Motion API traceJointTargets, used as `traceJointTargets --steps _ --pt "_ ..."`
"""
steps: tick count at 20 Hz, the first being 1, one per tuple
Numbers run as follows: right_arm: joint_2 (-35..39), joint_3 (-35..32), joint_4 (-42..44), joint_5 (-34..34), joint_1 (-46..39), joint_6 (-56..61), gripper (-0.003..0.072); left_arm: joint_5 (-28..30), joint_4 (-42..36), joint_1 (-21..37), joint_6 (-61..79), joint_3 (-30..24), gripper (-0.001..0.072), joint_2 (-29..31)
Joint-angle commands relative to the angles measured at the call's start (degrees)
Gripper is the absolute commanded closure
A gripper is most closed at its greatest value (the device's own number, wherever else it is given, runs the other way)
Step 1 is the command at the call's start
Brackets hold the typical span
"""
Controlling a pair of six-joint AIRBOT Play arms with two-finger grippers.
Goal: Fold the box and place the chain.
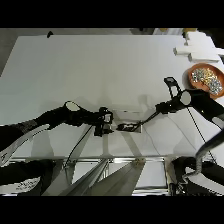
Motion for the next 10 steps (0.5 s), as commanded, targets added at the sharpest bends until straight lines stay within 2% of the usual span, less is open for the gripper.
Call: traceJointTargets --steps 1,3,4,5,10 --pt "-1.6 0.0 -0.4 0.9 0.0 0.0 0.0513 0.0 0.0 0.0 0.0 0.0 0.0575 0.0" --pt "-2.4 0.0 -0.4 1.2 0.0 0.0 0.0524 0.0 0.0 0.0 0.0 0.0 0.0575 0.0" --pt "-2.5 0.0 -0.4 1.4 0.0 0.0 0.0572 0.0 0.0 0.0 0.0 0.0 0.0575 0.0" --pt "-2.2 0.0 -0.4 1.8 0.0 0.0 0.0657 0.0 0.0 0.0 0.0 0.0 0.0575 0.0" --pt "3.4 0.0 -0.4 3.6 0.0 -0.2 0.0675 0.0 0.0 0.0 0.0 0.0 0.0575 0.0"
